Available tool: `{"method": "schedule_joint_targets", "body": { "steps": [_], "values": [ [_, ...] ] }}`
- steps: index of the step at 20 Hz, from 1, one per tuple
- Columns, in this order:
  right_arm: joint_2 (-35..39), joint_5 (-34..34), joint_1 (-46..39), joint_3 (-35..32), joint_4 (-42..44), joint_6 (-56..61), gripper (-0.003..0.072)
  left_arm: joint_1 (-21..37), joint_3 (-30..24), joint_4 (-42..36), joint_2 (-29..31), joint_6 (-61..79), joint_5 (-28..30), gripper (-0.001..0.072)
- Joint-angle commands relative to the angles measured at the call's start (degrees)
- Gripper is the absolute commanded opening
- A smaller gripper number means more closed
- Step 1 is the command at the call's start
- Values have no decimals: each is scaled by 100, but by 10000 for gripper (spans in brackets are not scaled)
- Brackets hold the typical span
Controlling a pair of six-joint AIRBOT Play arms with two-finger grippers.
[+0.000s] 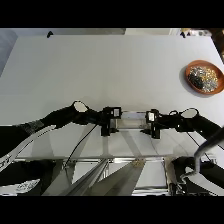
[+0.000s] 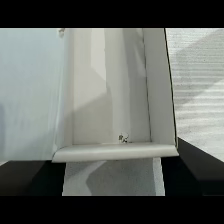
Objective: Fold the box and place the chain.
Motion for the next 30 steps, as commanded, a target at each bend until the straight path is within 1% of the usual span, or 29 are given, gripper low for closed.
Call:
{"method": "schedule_joint_targets", "body": {
  "steps": [1,10,13,14,15,16,19,22,24,28,29,30],
  "values": [
    [2,-4,2,2,4,0,406,-4,-4,2,0,-4,-39,274],
    [2,2,4,2,22,0,405,-4,-4,0,0,-4,-39,274],
    [2,138,4,2,26,2,406,-4,-4,0,0,-4,-37,274],
    [2,131,2,2,24,13,449,-4,-4,0,0,-4,-37,274],
    [4,129,2,2,24,85,647,-4,-4,0,0,-4,-37,274],
    [7,136,2,2,20,186,691,-4,-4,0,0,-4,-37,274],
    [146,229,2,2,-184,365,691,-4,-4,0,-2,-4,-39,274],
    [562,205,2,2,-570,817,691,-4,-4,0,0,-4,-39,274],
    [903,212,2,2,-1147,1377,689,-4,-4,0,0,-4,-39,274],
    [1735,280,2,2,-2640,2815,675,-4,-4,0,0,-4,-37,274],
    [1974,286,2,2,-2959,3110,648,-4,-4,0,0,-4,-39,274],
    [2166,280,2,2,-3084,3324,635,-4,-4,0,0,-4,-37,274]
  ]
}}
